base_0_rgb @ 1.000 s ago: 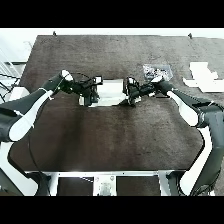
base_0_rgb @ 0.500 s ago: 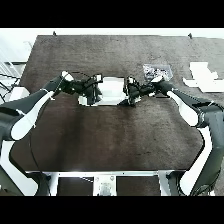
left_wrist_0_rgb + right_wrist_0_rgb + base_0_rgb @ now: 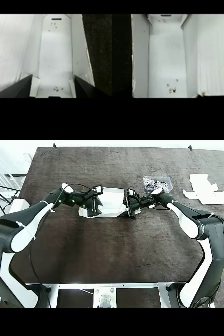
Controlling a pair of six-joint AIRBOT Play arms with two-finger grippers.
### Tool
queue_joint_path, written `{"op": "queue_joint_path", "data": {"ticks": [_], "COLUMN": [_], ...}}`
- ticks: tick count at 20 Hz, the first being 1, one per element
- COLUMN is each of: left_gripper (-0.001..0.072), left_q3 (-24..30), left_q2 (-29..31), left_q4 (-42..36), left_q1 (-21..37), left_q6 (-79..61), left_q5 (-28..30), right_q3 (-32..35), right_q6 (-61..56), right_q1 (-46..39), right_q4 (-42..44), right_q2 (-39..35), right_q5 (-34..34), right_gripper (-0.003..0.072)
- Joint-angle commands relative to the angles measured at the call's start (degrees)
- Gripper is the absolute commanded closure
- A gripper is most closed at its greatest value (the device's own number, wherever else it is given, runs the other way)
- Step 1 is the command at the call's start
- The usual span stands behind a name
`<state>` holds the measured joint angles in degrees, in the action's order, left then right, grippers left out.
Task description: Fold the box and place the chain.
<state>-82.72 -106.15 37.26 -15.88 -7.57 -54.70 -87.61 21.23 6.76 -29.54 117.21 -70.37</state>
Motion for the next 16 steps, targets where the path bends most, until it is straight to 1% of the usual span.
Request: {"op": "queue_joint_path", "data": {"ticks": [1, 3, 4, 6, 7, 8, 9, 12, 14, 15, 16], "left_gripper": [0.0095, 0.0097, 0.0123, 0.0125, 0.0149, 0.0333, 0.0362, 0.0364, 0.0365, 0.0419, 0.0651], "left_q3": [0.00, 0.02, 0.00, 0.00, 0.00, 0.00, 0.00, 0.00, -0.02, -0.02, -0.02], "left_q2": [-0.04, -0.04, -0.04, -0.04, -0.04, -0.04, -0.04, 0.00, 0.02, 0.02, 0.11], "left_q4": [0.09, 0.50, 1.29, 2.97, 3.52, 3.41, 3.28, 2.73, 2.64, 2.64, 2.67], "left_q1": [0.04, 0.04, 0.04, 0.15, 0.57, 1.11, 2.01, 4.42, 4.81, 4.81, 4.81], "left_q6": [0.74, 1.22, 1.55, 1.57, 2.03, 2.14, 2.12, 2.12, 2.08, 2.08, 1.90], "left_q5": [0.07, 0.31, 0.24, 0.35, 0.35, -0.48, -1.84, -3.98, -4.44, -4.48, -4.87], "right_q3": [-0.02, -0.02, -0.02, -0.02, -0.02, -0.02, -0.02, -0.02, -0.02, -0.02, -0.02], "right_q6": [0.04, 0.04, 0.04, 0.04, 0.04, 0.04, 0.04, 0.04, 0.04, 0.04, 0.04], "right_q1": [0.04, 0.04, 0.04, 0.04, 0.04, 0.04, 0.04, 0.04, 0.04, 0.04, 0.04], "right_q4": [-0.02, -0.02, -0.02, -0.02, -0.02, -0.02, -0.02, -0.02, -0.02, -0.02, -0.02], "right_q2": [0.02, 0.02, 0.02, 0.02, 0.02, 0.02, 0.02, 0.02, 0.02, 0.02, 0.02], "right_q5": [-0.15, -0.15, -0.15, -0.15, -0.15, -0.15, -0.15, -0.15, -0.15, -0.17, -0.17], "right_gripper": [0.0130, 0.0130, 0.0130, 0.0130, 0.0130, 0.0131, 0.0130, 0.0130, 0.0130, 0.0130, 0.0130]}}
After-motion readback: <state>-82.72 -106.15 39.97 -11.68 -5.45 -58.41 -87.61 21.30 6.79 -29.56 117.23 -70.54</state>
